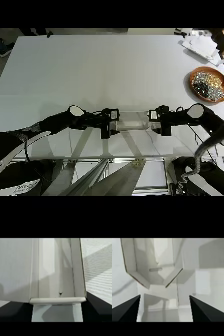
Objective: Fold the box and place the chain.
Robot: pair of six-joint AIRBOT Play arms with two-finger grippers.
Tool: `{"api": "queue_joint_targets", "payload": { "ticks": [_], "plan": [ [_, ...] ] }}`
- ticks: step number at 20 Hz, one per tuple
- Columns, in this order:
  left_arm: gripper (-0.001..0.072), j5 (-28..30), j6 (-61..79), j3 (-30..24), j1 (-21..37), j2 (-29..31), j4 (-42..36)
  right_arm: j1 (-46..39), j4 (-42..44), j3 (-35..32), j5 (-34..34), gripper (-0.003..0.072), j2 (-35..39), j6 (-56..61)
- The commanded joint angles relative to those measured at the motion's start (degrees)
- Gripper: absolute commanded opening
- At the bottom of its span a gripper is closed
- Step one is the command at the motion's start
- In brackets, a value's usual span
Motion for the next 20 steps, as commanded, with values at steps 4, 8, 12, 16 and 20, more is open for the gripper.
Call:
{"api": "queue_joint_targets", "payload": {
  "ticks": [4, 8, 12, 16, 20],
  "plan": [
    [0.0336, 3.87, -4.04, 0.0, 0.0, 0.11, 4.72, -0.02, -3.34, 0.02, 0.11, 0.0673, 8.72, 2.64],
    [0.0338, 3.45, -5.2, 0.0, 0.0, 0.11, 7.39, 0.0, -1.73, 0.02, 2.29, 0.0637, 9.62, 6.8],
    [0.0338, 3.45, -5.18, 0.0, 0.0, 0.09, 7.37, 0.0, -0.63, 0.02, 4.57, 0.0435, 9.62, 7.67],
    [0.0345, 3.39, -6.32, 0.0, 0.0, 0.28, 7.19, 0.0, 2.95, 0.02, 4.46, 0.0435, 9.4, 7.3],
    [0.0359, 7.34, -9.14, 0.0, 0.0, 4.57, 7.69, 0.0, 2.95, 0.02, 4.26, 0.0435, 9.35, 7.02]
  ]
}}
